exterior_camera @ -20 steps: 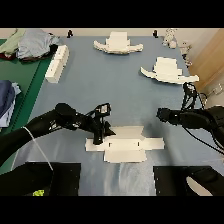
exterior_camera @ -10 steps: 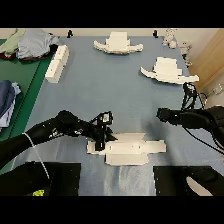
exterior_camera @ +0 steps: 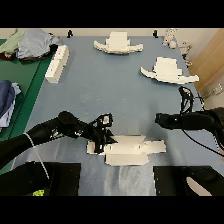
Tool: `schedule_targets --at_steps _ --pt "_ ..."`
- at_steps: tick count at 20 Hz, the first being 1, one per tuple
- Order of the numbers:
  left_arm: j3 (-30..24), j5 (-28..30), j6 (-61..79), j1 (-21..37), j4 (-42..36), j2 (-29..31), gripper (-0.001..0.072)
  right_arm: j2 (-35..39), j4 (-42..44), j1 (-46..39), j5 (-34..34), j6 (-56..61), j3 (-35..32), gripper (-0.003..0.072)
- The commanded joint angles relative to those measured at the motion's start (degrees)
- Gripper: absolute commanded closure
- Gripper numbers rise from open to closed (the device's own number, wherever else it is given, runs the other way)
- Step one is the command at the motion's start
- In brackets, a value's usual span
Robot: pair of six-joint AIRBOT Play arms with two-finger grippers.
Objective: Fold the box.
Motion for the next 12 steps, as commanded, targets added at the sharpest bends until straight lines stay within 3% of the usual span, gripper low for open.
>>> schedule_targets --at_steps 1,3,5,11,12 --pt "0.0 -0.1 0.0 0.0 0.1 0.1 0.0694 3.9 5.4 2.9 -13.3 -2.0 0.0 0.0682" --pt "0.0 -0.2 0.0 0.0 0.1 0.1 0.0694 7.0 6.6 8.1 -18.4 0.6 -0.1 0.0683" --pt "0.0 -0.1 0.0 0.0 0.1 0.0 0.0694 9.6 7.6 15.0 -19.1 0.4 -0.3 0.0683" --pt "0.0 -0.2 0.0 0.0 0.1 0.1 0.0694 6.1 6.9 41.3 -17.5 -22.9 -1.6 0.0665" --pt "0.0 -0.2 0.0 0.0 0.1 0.0 0.0694 4.8 5.3 46.2 -15.1 -25.5 -2.6 0.0485"
